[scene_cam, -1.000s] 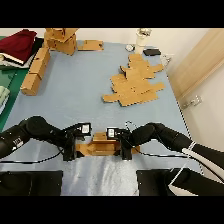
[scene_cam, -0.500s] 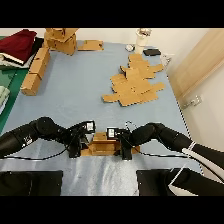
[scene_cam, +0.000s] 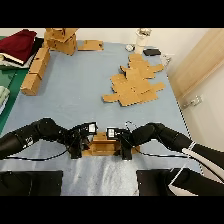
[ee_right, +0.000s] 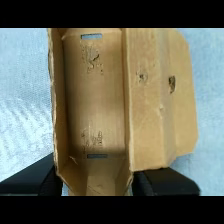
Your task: Fold the box.
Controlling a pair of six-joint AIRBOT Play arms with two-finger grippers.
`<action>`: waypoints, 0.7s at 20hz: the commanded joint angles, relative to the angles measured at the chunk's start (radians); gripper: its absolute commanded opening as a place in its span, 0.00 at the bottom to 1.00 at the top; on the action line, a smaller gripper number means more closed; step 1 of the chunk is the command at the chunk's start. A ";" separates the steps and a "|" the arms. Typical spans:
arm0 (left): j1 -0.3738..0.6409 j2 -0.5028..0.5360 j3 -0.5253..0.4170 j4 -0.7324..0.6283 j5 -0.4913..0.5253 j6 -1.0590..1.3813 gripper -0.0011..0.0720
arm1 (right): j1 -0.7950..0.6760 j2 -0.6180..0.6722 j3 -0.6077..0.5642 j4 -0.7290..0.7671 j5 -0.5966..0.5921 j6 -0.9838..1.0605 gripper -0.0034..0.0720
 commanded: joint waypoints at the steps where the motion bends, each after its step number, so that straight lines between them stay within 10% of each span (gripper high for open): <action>1: 0.009 0.000 0.000 0.145 -0.001 -0.066 0.35 | 0.000 0.000 0.000 0.000 0.000 0.000 0.70; 4: 0.044 0.022 0.001 0.196 0.000 -0.097 0.37 | 0.000 0.000 0.000 0.000 0.000 0.000 0.70; 7: 0.042 0.049 0.001 0.169 -0.031 -0.096 0.78 | 0.000 0.000 0.000 0.000 0.000 0.000 0.70; 14: -0.082 0.040 0.000 0.136 -0.053 -0.071 0.78 | 0.000 0.000 0.000 0.000 0.000 0.000 0.70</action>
